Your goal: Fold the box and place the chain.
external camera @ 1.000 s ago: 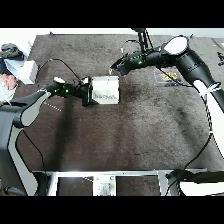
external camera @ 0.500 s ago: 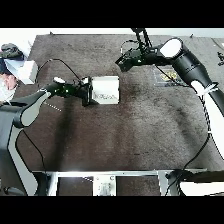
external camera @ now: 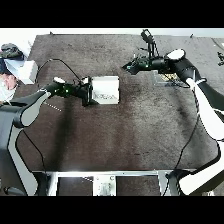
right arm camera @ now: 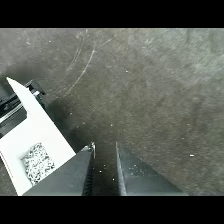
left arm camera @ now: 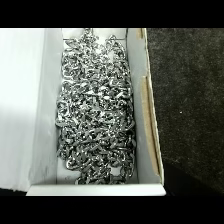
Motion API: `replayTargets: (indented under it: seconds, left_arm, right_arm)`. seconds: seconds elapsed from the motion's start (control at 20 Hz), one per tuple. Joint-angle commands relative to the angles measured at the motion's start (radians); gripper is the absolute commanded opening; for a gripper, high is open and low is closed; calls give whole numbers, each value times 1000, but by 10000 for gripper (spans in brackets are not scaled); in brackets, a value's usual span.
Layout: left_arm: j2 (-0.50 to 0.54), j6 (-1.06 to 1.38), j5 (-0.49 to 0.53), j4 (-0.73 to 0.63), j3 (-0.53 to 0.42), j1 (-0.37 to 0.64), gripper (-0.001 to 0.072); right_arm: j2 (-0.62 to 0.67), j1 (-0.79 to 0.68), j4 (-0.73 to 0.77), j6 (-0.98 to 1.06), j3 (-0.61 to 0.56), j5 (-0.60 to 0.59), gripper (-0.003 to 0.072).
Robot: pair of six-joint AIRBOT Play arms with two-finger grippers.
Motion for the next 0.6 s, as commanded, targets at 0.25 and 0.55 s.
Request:
replayTargets:
  seconds: [0.25,0.55]
  left_arm:
    - [0,0,0,0,0,0,417]
    - [0,0,0,0,0,0,417]
  right_arm:
    - [-112,32,11,-66,38,123,151]
    - [-111,40,6,-119,63,340,151]
